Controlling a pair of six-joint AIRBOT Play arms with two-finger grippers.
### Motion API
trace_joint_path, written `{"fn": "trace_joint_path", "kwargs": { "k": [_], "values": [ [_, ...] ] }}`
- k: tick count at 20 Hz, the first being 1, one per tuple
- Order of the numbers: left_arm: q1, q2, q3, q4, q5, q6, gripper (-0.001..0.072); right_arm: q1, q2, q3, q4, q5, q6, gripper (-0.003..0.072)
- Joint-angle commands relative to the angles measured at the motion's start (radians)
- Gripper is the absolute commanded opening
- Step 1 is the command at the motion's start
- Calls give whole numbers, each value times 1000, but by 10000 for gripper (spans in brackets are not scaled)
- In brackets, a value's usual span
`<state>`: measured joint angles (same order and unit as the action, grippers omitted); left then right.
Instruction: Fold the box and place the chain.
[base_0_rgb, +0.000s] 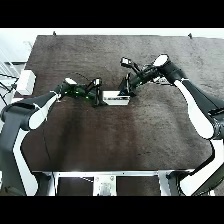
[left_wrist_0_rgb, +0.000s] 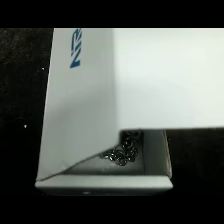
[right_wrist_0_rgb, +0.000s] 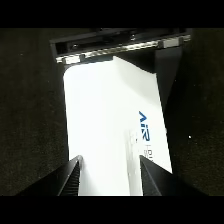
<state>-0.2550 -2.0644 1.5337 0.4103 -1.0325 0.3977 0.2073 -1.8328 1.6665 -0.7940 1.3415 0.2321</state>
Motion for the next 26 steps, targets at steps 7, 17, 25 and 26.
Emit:
{"fn": "trace_joint_path", "kwargs": {
  "k": [7,17,25,26],
  "values": [
    [1,0,0,0,0,0,385,-2,-21,-1,-11,-71,2,431],
    [1,0,0,0,0,0,385,-3,20,0,-5,-55,1,431],
    [1,0,0,0,0,0,385,-32,73,-135,89,-144,-91,408],
    [1,0,0,0,0,0,385,-28,73,-145,102,-154,-108,408]
  ]
}}
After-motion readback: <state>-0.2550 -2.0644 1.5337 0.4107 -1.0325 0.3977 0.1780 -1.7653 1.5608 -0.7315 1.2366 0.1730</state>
